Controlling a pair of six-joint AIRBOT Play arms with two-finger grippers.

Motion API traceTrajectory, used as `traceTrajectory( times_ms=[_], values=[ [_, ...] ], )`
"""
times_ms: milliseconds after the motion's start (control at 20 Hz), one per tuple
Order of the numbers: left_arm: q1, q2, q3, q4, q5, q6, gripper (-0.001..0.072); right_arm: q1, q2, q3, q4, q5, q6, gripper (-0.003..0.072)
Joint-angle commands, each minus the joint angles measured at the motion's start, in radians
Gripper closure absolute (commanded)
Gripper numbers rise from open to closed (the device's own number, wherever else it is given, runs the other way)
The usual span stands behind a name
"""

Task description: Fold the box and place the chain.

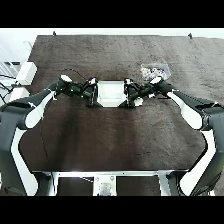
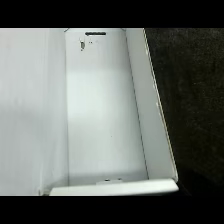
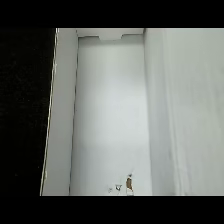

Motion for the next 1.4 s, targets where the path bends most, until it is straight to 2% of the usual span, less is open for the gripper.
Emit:
traceTrajectory(
  times_ms=[0, 1100, 1200, 1350],
  values=[
    [-0.001, -0.003, 0.0, -0.002, 0.001, 0.01, -0.0011, 0.001, 0.0, 0.0, 0.0, 0.0, 0.0, 0.0094],
    [0.0, -0.014, 0.002, -0.024, 0.019, 0.018, -0.0011, 0.001, 0.0, 0.0, 0.0, 0.001, 0.0, 0.0094],
    [0.0, -0.014, 0.0, -0.008, 0.008, 0.019, 0.0089, 0.001, 0.0, 0.0, 0.0, 0.001, 0.0, 0.0094],
    [0.0, -0.014, 0.0, -0.006, 0.005, 0.018, 0.0088, 0.001, 0.0, 0.0, 0.0, 0.001, 0.0, 0.0094]
  ],
)
